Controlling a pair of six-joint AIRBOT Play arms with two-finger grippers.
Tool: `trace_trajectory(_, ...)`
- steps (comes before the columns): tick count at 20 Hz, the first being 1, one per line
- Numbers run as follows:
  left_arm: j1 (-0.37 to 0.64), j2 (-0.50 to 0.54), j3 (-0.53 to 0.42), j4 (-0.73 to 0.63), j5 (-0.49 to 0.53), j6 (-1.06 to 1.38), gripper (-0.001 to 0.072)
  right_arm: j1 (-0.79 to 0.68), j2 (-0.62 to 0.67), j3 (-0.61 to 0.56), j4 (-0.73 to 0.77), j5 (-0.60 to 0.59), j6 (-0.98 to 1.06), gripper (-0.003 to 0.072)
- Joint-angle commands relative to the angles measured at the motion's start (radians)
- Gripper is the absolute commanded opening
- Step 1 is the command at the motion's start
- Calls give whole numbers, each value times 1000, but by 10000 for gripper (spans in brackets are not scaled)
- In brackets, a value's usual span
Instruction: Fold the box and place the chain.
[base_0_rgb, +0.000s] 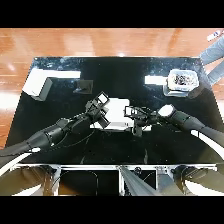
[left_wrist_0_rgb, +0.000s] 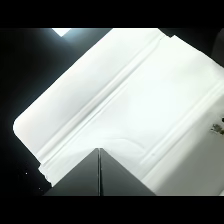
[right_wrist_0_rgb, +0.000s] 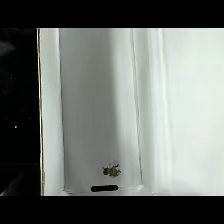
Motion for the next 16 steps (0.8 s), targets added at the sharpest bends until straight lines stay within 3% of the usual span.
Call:
trace_trajectory(1, -8, 0, 1, 12, -1, -11, 18, 1, -1, -1, 1, 0, 0, 607)
trace_trajectory(4, 42, 93, 1, 68, 68, -10, 18, 1, 0, -1, 1, -1, 0, 607)
trace_trajectory(8, 193, 249, 1, 189, 368, -10, 19, 1, -1, -1, 1, -2, 0, 607)
trace_trajectory(11, 378, 298, 1, 227, 599, 67, 20, 3, -1, -1, -1, -2, 0, 607)
trace_trajectory(12, 443, 293, 1, 163, 671, 206, 20, 3, -1, -1, -1, -2, 0, 607)
trace_trajectory(14, 579, 270, 3, -111, 843, 599, 19, 3, -1, -1, -1, -2, 0, 607)
trace_trajectory(15, 627, 253, 3, -200, 912, 689, 20, 3, -1, -1, -1, -2, 0, 607)
trace_trajectory(16, 646, 233, 3, -201, 940, 689, 20, 3, -1, -1, -1, -3, 0, 607)
